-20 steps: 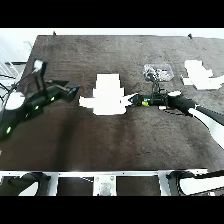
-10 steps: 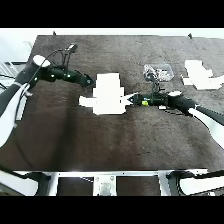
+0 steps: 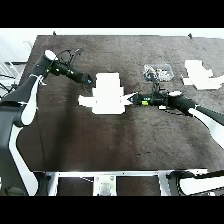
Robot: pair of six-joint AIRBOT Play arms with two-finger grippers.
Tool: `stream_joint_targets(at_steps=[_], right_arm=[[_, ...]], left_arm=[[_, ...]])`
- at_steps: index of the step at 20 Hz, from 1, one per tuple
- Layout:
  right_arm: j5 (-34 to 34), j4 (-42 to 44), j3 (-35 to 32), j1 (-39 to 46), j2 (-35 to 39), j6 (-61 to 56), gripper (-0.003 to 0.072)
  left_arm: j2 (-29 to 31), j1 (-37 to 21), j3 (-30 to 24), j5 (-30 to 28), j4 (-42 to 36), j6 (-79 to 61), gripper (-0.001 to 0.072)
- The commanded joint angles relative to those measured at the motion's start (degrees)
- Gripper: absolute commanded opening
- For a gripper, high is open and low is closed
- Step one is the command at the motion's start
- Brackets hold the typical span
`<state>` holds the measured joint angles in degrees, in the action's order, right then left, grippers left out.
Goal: Fold the box and place the chain.
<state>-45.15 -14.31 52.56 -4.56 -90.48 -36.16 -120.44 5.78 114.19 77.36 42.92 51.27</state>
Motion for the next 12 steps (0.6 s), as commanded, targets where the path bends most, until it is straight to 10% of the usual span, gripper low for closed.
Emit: stream_joint_targets(at_steps=[1,12], right_arm=[[-0.1,0.2,0.1,0.0,0.0,0.0,0.0006],[-0.1,0.3,0.1,0.0,0.0,0.3,0.0006]], left_arm=[[-4.3,-0.2,2.3,1.3,-5.0,-1.0,0.0635],[-7.8,0.3,2.3,0.1,-8.7,-3.9,0.0633]])
